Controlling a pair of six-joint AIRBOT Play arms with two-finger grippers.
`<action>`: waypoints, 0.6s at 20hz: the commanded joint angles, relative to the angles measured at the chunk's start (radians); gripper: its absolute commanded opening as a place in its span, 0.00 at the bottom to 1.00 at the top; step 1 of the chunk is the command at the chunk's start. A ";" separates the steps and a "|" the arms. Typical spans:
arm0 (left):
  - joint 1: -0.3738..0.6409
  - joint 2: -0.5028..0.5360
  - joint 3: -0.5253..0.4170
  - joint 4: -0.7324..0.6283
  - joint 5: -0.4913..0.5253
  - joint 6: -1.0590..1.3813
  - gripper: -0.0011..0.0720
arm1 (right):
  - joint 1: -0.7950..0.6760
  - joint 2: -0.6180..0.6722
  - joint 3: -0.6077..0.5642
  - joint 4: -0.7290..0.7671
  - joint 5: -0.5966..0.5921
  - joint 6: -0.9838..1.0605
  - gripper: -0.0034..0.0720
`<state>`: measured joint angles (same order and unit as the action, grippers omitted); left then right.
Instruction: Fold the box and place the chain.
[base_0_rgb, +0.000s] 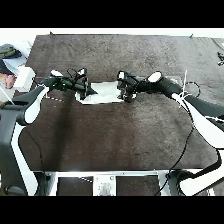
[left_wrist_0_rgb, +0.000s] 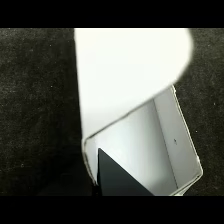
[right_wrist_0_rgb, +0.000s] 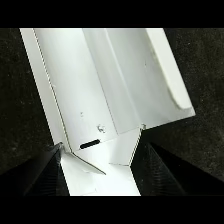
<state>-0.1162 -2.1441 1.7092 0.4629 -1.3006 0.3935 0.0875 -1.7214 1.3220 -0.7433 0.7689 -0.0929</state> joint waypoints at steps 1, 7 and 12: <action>0.001 0.000 0.000 0.000 0.000 0.000 0.03 | -0.001 0.005 -0.001 -0.015 -0.017 0.015 0.84; 0.001 0.000 0.000 0.000 0.000 0.000 0.03 | -0.006 -0.039 0.000 0.119 0.023 -0.114 0.84; 0.001 0.000 0.000 0.000 0.000 0.000 0.03 | -0.039 -0.069 0.002 0.196 0.098 -0.191 0.84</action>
<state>-0.1162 -2.1441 1.7092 0.4629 -1.3014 0.3931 0.0601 -1.7756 1.3224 -0.6174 0.8177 -0.2180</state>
